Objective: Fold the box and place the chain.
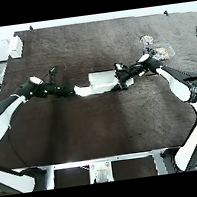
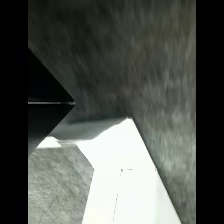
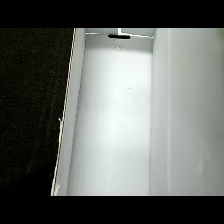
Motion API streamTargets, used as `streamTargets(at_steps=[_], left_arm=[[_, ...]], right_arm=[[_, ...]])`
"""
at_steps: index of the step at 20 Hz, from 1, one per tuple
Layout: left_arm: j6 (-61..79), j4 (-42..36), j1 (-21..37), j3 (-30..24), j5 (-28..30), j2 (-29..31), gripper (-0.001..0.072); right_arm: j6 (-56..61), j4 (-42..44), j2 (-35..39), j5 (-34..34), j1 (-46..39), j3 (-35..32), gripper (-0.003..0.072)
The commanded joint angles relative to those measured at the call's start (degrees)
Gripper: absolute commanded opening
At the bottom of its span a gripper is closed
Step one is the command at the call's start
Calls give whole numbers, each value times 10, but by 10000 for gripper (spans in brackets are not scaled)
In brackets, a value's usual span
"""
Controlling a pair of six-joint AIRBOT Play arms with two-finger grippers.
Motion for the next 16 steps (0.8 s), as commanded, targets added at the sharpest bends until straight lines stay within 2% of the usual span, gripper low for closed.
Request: streamTargets(at_steps=[1, 5, 9, 15, 16], left_arm=[[21, -46, -27, 0, 24, -22, 17], [72, -105, -37, 9, 14, -30, 18], [75, -103, -37, 38, -5, -21, 18], [76, -106, -37, 40, -16, 3, 21], [80, -114, -37, 40, -18, 3, 121]], right_arm=[[0, 0, 0, 0, 0, 0, 537], [0, 0, 0, 0, 0, 0, 537], [0, 0, 0, 0, 0, 0, 537], [0, 0, 0, 0, 0, 0, 537], [0, 0, 0, 0, 0, 0, 537]])
